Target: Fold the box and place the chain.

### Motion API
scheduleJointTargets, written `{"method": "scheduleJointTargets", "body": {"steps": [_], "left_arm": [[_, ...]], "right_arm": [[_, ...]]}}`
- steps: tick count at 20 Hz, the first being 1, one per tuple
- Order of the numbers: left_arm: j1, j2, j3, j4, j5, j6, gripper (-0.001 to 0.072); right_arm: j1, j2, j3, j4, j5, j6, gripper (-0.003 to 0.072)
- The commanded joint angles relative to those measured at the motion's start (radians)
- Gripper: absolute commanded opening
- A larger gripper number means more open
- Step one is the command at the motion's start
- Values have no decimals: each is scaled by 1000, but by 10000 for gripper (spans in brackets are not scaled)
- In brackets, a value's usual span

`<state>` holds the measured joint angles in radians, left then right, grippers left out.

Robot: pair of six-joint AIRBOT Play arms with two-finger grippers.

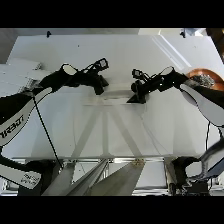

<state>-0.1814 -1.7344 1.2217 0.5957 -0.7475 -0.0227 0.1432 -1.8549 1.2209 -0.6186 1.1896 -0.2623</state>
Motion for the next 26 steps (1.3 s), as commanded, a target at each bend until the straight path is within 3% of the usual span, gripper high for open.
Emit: {"method": "scheduleJointTargets", "body": {"steps": [1,4,6,11,13,15,18,21,26], "left_arm": [[11,32,0,-5,-1,0,9],[34,92,0,-4,-26,0,10],[59,132,0,22,-98,0,10],[114,193,0,279,-326,0,18],[115,191,-12,346,-348,0,137],[114,185,-32,338,-330,6,411],[109,177,-96,302,-298,130,454],[109,165,-154,233,-235,273,643],[92,142,-166,70,-206,362,626]], "right_arm": [[0,-1,0,1,-1,0,408],[0,-1,0,0,-1,0,408],[0,-1,0,0,-1,0,408],[0,-1,0,1,-1,0,408],[0,-1,0,0,-1,0,408],[0,-1,0,1,-1,0,408],[0,-1,0,0,-1,0,408],[0,-1,0,1,-1,0,408],[0,-1,0,1,-1,0,408]]}}
